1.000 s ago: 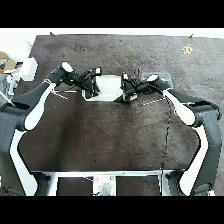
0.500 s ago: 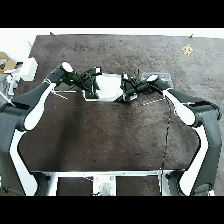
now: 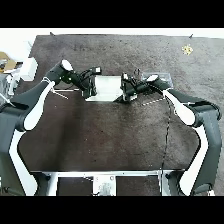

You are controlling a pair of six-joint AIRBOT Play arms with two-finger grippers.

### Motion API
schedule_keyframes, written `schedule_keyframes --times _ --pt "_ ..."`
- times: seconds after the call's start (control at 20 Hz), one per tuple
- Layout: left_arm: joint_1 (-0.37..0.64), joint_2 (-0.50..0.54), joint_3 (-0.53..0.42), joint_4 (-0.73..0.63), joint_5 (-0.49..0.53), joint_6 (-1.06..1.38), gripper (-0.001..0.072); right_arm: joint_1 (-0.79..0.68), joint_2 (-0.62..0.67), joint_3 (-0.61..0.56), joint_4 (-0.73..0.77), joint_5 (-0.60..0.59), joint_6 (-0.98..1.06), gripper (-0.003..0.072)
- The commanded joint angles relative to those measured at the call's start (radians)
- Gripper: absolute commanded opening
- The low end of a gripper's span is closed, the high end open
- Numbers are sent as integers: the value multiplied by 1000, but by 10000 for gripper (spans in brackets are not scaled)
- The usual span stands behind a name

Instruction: Fold the box and place the chain.

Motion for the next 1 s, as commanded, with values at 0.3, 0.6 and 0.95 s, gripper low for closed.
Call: schedule_keyframes --times 0.3,0.6,0.95 --pt "42 48 273 186 -195 -560 7 1 0 0 0 0 -1 497" --pt "205 128 205 53 -138 -933 9 1 0 0 0 0 -1 497" --pt "299 127 -195 -166 42 -982 9 0 0 0 0 0 -1 497"
